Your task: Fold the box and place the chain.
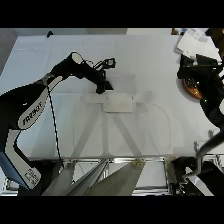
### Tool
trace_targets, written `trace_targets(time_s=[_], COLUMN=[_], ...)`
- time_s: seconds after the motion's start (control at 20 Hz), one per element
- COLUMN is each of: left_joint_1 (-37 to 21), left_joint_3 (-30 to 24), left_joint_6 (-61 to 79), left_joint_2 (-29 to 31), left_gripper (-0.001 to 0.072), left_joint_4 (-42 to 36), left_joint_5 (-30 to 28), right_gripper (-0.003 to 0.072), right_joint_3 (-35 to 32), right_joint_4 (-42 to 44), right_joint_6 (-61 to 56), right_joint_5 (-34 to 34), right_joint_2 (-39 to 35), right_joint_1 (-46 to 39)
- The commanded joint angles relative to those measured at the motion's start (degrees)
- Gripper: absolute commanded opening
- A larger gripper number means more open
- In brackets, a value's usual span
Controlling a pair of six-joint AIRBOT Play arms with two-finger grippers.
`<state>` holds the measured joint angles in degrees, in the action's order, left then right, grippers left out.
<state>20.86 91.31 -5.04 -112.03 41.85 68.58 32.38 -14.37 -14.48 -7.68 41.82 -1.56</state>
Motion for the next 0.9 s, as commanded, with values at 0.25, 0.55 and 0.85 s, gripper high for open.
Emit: trace_targets(time_s=[0.25,0.55,0.85], left_joint_1=[2.10,2.05,2.10], left_joint_3=[0.04,0.04,0.04], left_joint_6=[0.83,1.01,0.96], left_joint_2=[-1.66,-2.54,-2.54], left_gripper=[0.0003,0.0006,0.0006], left_joint_4=[-0.59,-0.57,-0.63], left_joint_5=[-2.82,-2.78,-2.80], right_gripper=[0.0530,0.0530,0.0531], right_joint_3=[0.04,0.04,0.07], right_joint_4=[0.02,0.02,-1.07], right_joint_6=[-0.02,-0.02,-0.02], right_joint_5=[0.02,0.02,4.52], right_joint_2=[0.04,0.11,0.11], right_joint_1=[0.00,0.00,0.00])
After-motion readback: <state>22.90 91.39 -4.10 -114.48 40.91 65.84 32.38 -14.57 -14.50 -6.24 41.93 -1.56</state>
